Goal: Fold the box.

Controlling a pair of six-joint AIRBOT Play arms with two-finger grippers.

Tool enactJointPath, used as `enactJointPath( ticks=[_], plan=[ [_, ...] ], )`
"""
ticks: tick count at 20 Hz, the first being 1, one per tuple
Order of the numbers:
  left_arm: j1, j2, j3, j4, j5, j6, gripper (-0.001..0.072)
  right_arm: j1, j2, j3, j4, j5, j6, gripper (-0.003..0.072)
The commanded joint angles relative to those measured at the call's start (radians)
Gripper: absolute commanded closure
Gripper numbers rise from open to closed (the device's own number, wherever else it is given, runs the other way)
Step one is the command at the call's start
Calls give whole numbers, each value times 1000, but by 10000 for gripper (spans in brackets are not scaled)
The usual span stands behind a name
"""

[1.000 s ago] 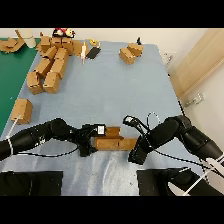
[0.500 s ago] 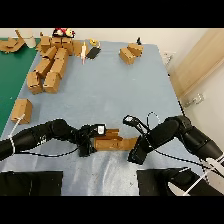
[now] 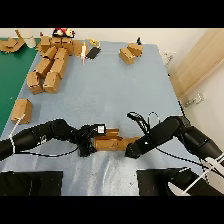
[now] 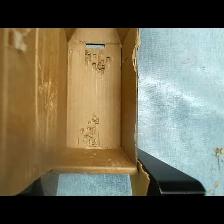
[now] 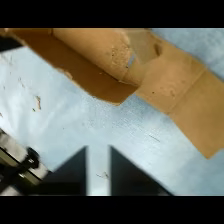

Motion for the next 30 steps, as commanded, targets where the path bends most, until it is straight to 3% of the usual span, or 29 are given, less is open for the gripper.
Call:
enactJointPath(
  ticks=[1, 5, 7, 10, 19, 23, 30],
  plan=[
    [0, 0, 1, 0, 0, 0, 186, 1, -15, -2, 79, 77, 192, 681],
    [0, 0, 1, 0, 0, 0, 186, 1, -55, 31, 339, 264, -44, 682],
    [0, 0, 1, 0, 0, 0, 186, -2, -105, 86, 338, 370, -95, 683],
    [0, 0, 1, 0, 0, 0, 186, -2, -210, 163, 306, 439, -174, 683],
    [0, 0, 1, 0, 0, 0, 186, -1, -510, 180, 211, 468, -258, 683],
    [0, 0, 1, 0, 0, 0, 186, -1, -504, 181, 200, 474, -264, 684],
    [0, 0, 1, 0, 0, 0, 186, -4, -359, 181, 85, 462, -243, 684]
  ],
)
